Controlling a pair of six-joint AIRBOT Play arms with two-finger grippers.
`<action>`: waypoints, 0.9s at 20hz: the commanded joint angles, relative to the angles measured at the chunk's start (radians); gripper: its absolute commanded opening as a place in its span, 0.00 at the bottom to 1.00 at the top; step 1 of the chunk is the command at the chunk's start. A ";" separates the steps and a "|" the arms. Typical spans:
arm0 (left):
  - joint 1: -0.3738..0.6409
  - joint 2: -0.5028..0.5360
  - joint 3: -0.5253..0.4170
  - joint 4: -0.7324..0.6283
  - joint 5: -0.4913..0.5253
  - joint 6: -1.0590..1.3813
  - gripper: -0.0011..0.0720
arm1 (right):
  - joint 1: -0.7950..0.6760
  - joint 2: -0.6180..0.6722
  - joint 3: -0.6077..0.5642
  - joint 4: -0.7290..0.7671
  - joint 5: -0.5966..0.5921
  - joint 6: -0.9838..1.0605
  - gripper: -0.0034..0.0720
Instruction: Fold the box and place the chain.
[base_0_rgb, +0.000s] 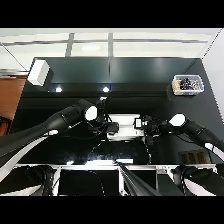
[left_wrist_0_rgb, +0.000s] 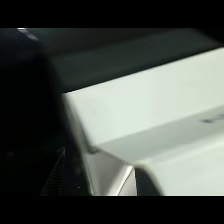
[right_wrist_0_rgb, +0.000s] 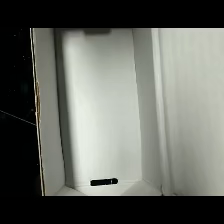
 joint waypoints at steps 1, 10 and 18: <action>-0.010 -0.001 0.002 0.084 -0.024 -0.090 0.68 | 0.000 0.001 0.000 -0.002 0.004 0.000 0.21; -0.071 -0.089 0.140 0.271 -0.166 -0.216 0.67 | 0.000 0.001 0.000 -0.002 0.004 0.000 0.21; -0.129 -0.155 0.182 0.281 -0.174 -0.346 0.58 | 0.000 0.001 0.000 -0.002 0.004 0.000 0.21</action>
